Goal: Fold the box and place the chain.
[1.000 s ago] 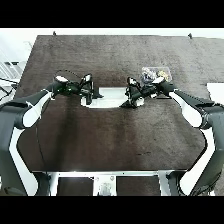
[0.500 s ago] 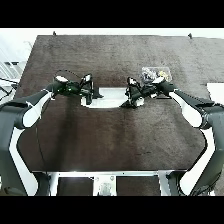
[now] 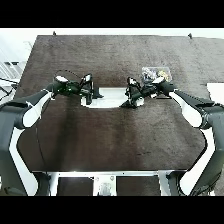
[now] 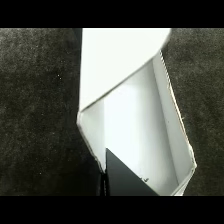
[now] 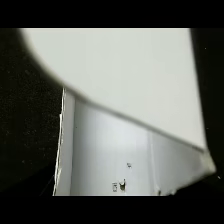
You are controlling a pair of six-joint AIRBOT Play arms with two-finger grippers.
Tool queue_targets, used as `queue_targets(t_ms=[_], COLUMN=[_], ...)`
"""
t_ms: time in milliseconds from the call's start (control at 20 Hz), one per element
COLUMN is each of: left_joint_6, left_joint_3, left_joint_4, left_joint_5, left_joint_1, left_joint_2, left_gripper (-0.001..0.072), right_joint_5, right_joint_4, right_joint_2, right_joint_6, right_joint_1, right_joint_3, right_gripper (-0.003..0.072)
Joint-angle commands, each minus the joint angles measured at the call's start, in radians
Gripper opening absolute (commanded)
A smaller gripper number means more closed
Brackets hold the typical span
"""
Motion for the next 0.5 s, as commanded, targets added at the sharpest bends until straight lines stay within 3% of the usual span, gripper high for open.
queue_targets(t_ms=[0, 150, 200, 250, 300, 450], left_joint_6=[-0.005, -0.003, -0.003, 0.000, 0.003, 0.004], left_joint_3=[0.000, 0.000, 0.000, 0.000, 0.000, 0.008], left_joint_4=[0.000, 0.000, 0.000, 0.000, 0.000, 0.000], left_joint_5=[-0.005, -0.040, -0.052, -0.066, -0.073, -0.077], left_joint_1=[0.000, 0.000, 0.000, 0.000, 0.001, 0.003], left_joint_2=[0.000, 0.000, 0.000, 0.000, 0.000, 0.014], left_gripper=[0.0021, 0.0022, 0.0097, 0.0314, 0.0368, 0.0355], right_joint_5=[0.000, 0.000, 0.000, 0.000, 0.000, 0.000], right_joint_4=[0.002, 0.001, 0.001, 0.001, 0.001, 0.001], right_joint_2=[0.000, 0.000, 0.000, 0.000, 0.000, 0.000], right_joint_6=[0.000, 0.000, 0.000, 0.000, 0.000, 0.000], right_joint_1=[0.000, 0.000, 0.000, 0.000, 0.000, 0.000], right_joint_3=[0.001, 0.001, 0.001, 0.001, 0.001, 0.001], right_gripper=[0.0457, 0.0457, 0.0457, 0.0457, 0.0457, 0.0457])
